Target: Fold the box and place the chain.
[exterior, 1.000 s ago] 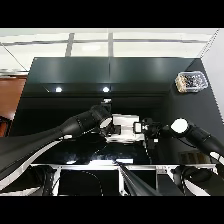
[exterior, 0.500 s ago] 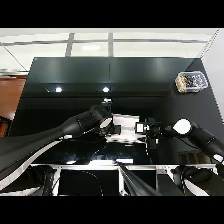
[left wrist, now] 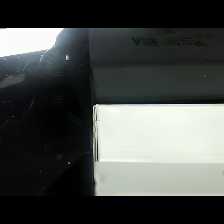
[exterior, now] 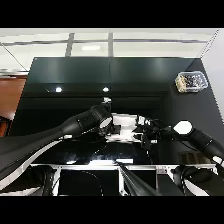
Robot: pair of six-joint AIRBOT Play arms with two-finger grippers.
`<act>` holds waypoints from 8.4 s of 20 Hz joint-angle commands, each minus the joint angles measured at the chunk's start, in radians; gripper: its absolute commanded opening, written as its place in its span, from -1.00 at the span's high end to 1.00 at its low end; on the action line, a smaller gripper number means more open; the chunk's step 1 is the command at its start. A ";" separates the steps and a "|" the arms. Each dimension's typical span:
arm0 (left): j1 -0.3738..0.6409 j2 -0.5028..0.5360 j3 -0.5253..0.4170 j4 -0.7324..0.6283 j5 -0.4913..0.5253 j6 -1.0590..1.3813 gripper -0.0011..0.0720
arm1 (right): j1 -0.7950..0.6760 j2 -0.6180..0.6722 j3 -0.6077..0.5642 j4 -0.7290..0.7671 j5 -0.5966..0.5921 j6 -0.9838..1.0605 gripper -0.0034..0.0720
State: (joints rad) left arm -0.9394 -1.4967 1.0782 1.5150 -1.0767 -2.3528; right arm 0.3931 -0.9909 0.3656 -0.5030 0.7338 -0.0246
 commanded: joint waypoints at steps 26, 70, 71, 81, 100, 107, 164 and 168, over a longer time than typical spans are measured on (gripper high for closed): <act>0.000 0.000 0.001 -0.009 0.002 0.000 0.90 | -0.794 0.114 -0.044 -0.317 0.319 1.278 0.77; 0.000 0.000 0.001 -0.009 0.002 -0.001 0.90 | 0.222 -0.068 0.285 -0.706 0.120 1.884 -0.54; 0.000 0.000 0.001 -0.009 0.003 -0.001 0.90 | 0.241 -0.088 0.298 -0.744 0.137 1.937 -0.54; 0.000 0.000 0.001 -0.009 0.002 -0.001 0.90 | 0.351 -0.227 0.433 -0.886 0.343 2.252 -0.24; 0.000 0.000 0.001 -0.009 0.006 -0.001 0.90 | 0.351 -0.298 0.447 -0.879 0.320 2.326 0.70; 0.000 0.000 0.001 -0.009 0.006 -0.001 0.90 | 0.348 -0.298 0.461 -0.885 0.335 2.321 0.87; 0.000 0.000 0.001 -0.009 -0.005 -0.001 0.90 | -0.706 -0.867 1.184 -0.593 0.159 2.105 -0.41; 0.000 0.000 0.001 -0.009 -0.005 -0.001 0.90 | -0.719 -0.860 1.208 -0.587 0.226 2.013 0.89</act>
State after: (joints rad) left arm -0.9398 -1.4971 1.0786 1.5055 -1.0824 -2.3535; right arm -0.3176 -1.8507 1.5562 -1.1069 0.9150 2.0586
